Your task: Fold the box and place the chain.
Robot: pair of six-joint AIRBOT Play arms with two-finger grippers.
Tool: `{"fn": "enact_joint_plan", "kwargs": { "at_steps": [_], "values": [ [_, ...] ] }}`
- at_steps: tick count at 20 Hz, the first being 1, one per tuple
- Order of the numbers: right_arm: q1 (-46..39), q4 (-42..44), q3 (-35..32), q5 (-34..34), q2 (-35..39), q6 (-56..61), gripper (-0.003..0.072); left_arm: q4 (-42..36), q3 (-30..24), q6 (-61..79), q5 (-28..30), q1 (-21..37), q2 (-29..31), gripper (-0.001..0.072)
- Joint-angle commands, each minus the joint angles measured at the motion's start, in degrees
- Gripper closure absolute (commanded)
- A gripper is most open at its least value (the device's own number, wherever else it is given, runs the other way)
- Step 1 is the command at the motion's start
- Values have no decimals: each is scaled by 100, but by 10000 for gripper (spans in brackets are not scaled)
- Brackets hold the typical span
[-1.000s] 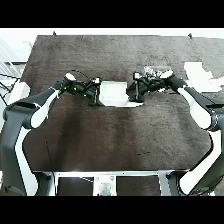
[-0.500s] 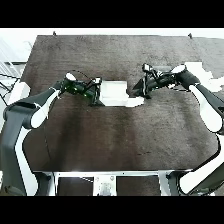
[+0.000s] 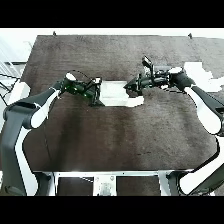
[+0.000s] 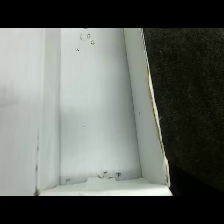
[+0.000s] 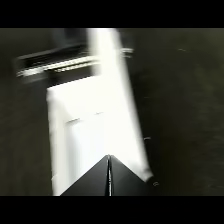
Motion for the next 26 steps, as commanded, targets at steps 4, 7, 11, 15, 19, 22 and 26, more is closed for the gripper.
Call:
{"fn": "enact_joint_plan", "kwargs": {
  "at_steps": [4,7,11,15,19,22,26],
  "values": [
    [188,155,-72,-1460,-129,544,671,0,2,0,2,4,0,82],
    [184,133,-74,-1604,-297,669,671,0,2,0,4,4,0,82],
    [186,133,-74,-1602,-472,667,671,-20,2,-2,0,4,0,82],
    [184,138,-44,-1600,-481,664,670,-20,2,0,0,4,0,82],
    [181,140,-42,-1530,-267,647,670,-20,2,-2,0,4,0,82],
    [177,-190,-46,-1447,284,647,670,-20,2,-2,0,4,0,82],
    [177,-1585,-236,-1447,1161,715,672,-20,2,0,0,4,0,82]
  ]
}}
